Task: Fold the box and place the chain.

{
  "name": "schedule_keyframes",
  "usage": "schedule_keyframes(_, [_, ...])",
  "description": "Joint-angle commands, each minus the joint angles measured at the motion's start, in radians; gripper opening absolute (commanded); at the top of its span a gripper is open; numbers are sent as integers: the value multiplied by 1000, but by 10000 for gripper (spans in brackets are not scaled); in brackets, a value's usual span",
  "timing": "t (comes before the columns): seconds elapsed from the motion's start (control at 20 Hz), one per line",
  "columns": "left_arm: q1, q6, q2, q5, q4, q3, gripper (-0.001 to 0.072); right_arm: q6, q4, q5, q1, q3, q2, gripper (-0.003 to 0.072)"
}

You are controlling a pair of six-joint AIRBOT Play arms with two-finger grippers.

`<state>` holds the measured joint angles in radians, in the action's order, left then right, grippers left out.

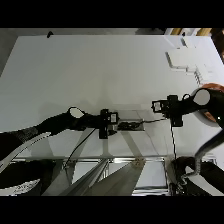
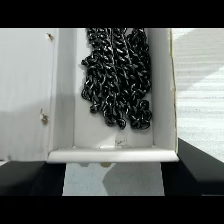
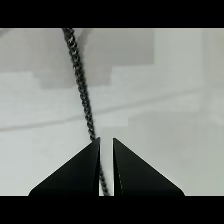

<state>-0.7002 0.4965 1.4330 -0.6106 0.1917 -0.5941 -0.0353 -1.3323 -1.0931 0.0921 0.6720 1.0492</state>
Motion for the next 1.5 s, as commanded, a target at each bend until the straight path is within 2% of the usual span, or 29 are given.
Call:
schedule_keyframes(0.0, [0, 0, -1, 0, 0, 0, 205, -52, -26, 27, -15, 0, 77, 103])
schedule_keyframes(0.05, [0, 0, -1, 0, 0, 0, 205, -52, -26, 37, -15, 0, 93, 181])
schedule_keyframes(0.1, [0, 0, -1, 0, 0, 0, 205, -52, -26, 39, -15, 0, 109, 214])
schedule_keyframes(0.45, [0, 0, -1, 0, 0, 0, 205, -53, -26, 67, -15, -33, 140, 176])
schedule_keyframes(0.7, [0, 0, -1, 0, 0, 0, 205, -52, -26, 96, -15, -47, 148, 175])
schedule_keyframes(0.8, [0, 0, -1, 0, 0, 0, 205, -52, -26, 97, -15, -56, 148, 124])
schedule_keyframes(0.85, [0, 0, -1, 0, 0, 0, 205, -52, -26, 96, -15, -61, 148, 56])
schedule_keyframes(1.0, [0, 0, -1, 0, 0, 0, 205, -39, -26, 91, -15, -67, 145, 18])
schedule_keyframes(1.25, [0, 0, -1, 0, 0, 0, 205, 89, -8, 17, 20, -67, 5, 17])
schedule_keyframes(1.45, [0, 0, -1, 0, 0, 0, 205, 111, 191, -45, 117, -67, -157, 17])
